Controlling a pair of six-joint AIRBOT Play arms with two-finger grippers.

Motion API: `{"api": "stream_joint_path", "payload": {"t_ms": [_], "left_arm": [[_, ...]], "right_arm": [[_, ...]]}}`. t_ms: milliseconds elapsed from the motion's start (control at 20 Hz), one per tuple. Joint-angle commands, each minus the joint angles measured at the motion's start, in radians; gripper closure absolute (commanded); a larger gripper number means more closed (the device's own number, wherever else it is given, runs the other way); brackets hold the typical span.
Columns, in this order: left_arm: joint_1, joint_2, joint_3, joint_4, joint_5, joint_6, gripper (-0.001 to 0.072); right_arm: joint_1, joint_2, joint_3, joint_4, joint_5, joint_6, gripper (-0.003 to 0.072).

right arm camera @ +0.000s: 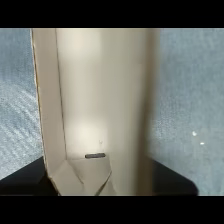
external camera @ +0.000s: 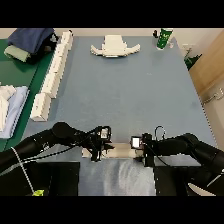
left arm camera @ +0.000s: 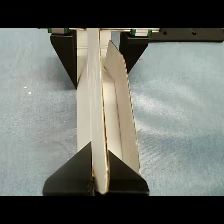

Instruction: Fold the box.

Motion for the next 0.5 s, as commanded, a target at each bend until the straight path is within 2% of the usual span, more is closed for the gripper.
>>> {"api": "stream_joint_path", "payload": {"t_ms": [0,450], "left_arm": [[0.001,0.0,0.0,-0.009,0.0,0.0,0.0695],[0.001,0.0,0.0,-0.015,0.004,0.0,0.0695]], "right_arm": [[0.0,0.0,0.0,-0.008,0.003,0.001,0.0259],[0.0,0.0,0.001,-0.008,0.002,0.001,0.0259]]}}
